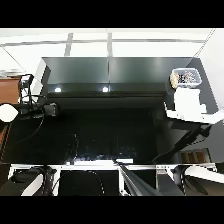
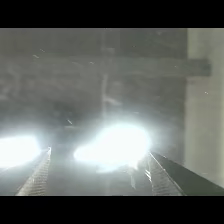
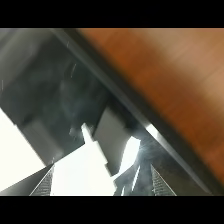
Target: Fold the box and place the chain.
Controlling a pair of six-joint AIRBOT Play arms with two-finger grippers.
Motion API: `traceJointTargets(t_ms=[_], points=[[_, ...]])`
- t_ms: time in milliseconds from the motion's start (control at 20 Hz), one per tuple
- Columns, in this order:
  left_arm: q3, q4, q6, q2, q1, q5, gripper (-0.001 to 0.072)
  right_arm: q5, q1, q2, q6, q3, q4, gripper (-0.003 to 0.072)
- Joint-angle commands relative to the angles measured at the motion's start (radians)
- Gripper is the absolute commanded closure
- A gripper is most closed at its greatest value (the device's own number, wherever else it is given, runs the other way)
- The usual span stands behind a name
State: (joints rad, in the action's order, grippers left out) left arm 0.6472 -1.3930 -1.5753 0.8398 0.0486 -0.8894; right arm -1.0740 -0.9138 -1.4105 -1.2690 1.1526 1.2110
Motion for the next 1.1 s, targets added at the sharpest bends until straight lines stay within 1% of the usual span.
traceJointTargets(t_ms=[0,50,200,250,300,350,400,450,600,650,750,850,900,1000,1050], points=[[0.003,0.077,-0.008,0.051,0.0,-0.009,-0.0002,-0.233,-0.004,-0.174,0.189,0.146,-0.011,0.0129],[0.003,0.086,-0.007,0.061,0.0,-0.009,-0.0002,-0.243,0.023,-0.2,0.191,0.169,0.036,0.0214],[0.003,0.104,-0.007,0.071,0.0,-0.009,-0.0002,-0.233,0.096,-0.235,0.193,0.191,0.145,0.0217],[0.003,0.103,-0.007,0.071,0.0,-0.009,-0.0002,-0.219,0.107,-0.237,0.193,0.191,0.16,0.0236],[0.003,0.103,-0.007,0.071,0.0,-0.009,-0.0002,-0.21,0.114,-0.237,0.193,0.192,0.155,0.0424],[0.003,0.104,-0.007,0.071,0.0,-0.01,-0.0001,-0.209,0.115,-0.237,0.193,0.193,0.145,0.0511],[0.003,0.103,-0.007,0.071,0.0,-0.01,-0.0002,-0.221,0.117,-0.233,0.195,0.194,0.135,0.0619],[0.003,0.103,-0.007,0.071,0.0,-0.01,-0.0002,-0.253,0.119,-0.23,0.209,0.194,0.119,0.0669],[0.003,0.097,-0.003,0.071,0.0,-0.008,-0.0001,-0.388,0.138,-0.212,0.269,0.193,0.033,0.0671],[0.003,0.096,-0.003,0.071,0.0,-0.005,-0.0002,-0.414,0.145,-0.199,0.269,0.186,-0.028,0.0671],[0.003,0.097,-0.003,0.071,0.0,-0.006,-0.0002,-0.409,0.167,-0.145,0.279,0.125,-0.127,0.067],[0.003,0.097,-0.003,0.071,0.0,-0.003,-0.0002,-0.344,0.208,-0.057,0.306,0.009,-0.195,0.067],[0.003,0.104,-0.003,0.071,0.0,-0.005,-0.0002,-0.297,0.231,0.0,0.357,-0.067,-0.273,0.067],[0.003,0.124,-0.003,0.071,0.0,-0.002,-0.0002,-0.174,0.29,0.154,0.506,-0.26,-0.501,0.067],[0.003,0.131,-0.003,0.072,0.0,0.016,-0.0002,-0.112,0.323,0.23,0.571,-0.353,-0.608,0.067]])
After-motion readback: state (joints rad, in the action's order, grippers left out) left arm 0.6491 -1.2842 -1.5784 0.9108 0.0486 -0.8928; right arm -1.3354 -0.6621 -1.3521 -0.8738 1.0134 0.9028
